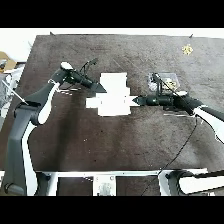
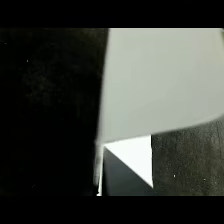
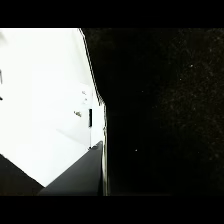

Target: Fold the box and place the chain.

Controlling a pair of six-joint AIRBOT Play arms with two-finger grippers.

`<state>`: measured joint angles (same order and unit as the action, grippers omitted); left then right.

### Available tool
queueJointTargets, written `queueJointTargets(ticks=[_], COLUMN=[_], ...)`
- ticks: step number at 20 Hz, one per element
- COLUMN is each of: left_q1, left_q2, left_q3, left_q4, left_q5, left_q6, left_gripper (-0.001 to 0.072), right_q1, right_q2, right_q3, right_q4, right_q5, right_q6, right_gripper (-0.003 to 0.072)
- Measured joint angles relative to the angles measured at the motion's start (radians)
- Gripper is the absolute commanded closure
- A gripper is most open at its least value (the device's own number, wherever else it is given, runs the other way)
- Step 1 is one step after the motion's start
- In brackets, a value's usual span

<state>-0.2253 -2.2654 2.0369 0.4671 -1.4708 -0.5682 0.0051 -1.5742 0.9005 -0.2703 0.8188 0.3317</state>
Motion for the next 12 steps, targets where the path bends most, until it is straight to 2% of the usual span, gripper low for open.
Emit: queueJointTargets(ticks=[2, 3, 4, 5, 12], left_q1=[-0.009, -0.012, -0.014, -0.018, -0.021], left_q2=[0.000, 0.000, 0.000, 0.000, 0.012], left_q3=[0.000, 0.000, 0.000, 0.000, 0.000], left_q4=[0.002, 0.005, 0.005, 0.006, 0.003], left_q5=[0.006, 0.012, 0.013, 0.015, 0.035], left_q6=[0.001, 0.001, 0.001, 0.002, 0.214], left_gripper=[0.0700, 0.0700, 0.0700, 0.0700, 0.0700], right_q1=[0.000, 0.000, -0.001, 0.000, -0.064], right_q2=[0.000, 0.000, 0.000, 0.000, 0.051], right_q3=[0.000, 0.000, 0.000, 0.000, 0.000], right_q4=[-0.003, -0.003, -0.002, -0.001, -0.002], right_q5=[-0.002, -0.003, -0.004, -0.001, 0.005], right_q6=[0.000, 0.000, 0.000, 0.000, -0.063], right_gripper=[0.0680, 0.0649, 0.0433, 0.0254, 0.0239])
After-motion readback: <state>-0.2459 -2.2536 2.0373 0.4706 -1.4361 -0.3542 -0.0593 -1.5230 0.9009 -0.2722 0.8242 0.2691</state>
